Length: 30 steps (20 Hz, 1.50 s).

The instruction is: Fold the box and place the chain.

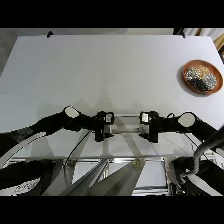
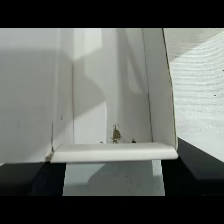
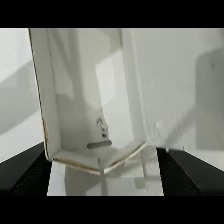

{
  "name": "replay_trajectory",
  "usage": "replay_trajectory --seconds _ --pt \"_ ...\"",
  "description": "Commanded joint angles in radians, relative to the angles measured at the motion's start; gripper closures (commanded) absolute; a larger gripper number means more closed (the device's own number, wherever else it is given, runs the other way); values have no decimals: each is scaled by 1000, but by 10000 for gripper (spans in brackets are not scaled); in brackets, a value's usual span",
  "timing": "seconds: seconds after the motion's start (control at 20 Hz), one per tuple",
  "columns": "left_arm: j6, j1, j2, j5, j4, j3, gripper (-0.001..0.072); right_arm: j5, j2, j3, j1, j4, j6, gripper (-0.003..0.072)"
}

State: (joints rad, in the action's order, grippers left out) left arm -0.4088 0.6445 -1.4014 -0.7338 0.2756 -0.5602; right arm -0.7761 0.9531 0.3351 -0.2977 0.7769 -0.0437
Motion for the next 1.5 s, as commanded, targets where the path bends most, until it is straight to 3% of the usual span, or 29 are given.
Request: replay_trajectory --seconds 0.0,0.2,0.3,0.4,0.5,0.55,0.8,1.1,1.2,1.45 --pt "-2 -1 1 -3 2 0 679 -15 -141 1 1 202 209 -26" --pt "-2 -1 1 -3 2 0 679 -79 -320 1 0 253 340 -5" --pt "-2 -1 0 -3 2 0 679 -126 -395 1 0 207 356 77" --pt "-2 -1 0 -3 2 0 679 -136 -427 1 0 72 353 233" --pt "-2 -1 0 -3 2 0 679 -126 -426 1 0 -61 343 552" --pt "-2 -1 0 -3 2 0 679 -121 -426 1 0 -108 304 669" --pt "-2 -1 0 -3 2 0 679 -99 -344 1 0 -190 271 671" --pt "-2 -1 0 -3 2 0 679 98 -38 1 0 -412 276 671" --pt "-2 -1 1 -3 2 0 679 161 40 1 0 -407 333 671" --pt "-2 -1 0 -3 2 0 679 148 88 1 0 -264 474 671"
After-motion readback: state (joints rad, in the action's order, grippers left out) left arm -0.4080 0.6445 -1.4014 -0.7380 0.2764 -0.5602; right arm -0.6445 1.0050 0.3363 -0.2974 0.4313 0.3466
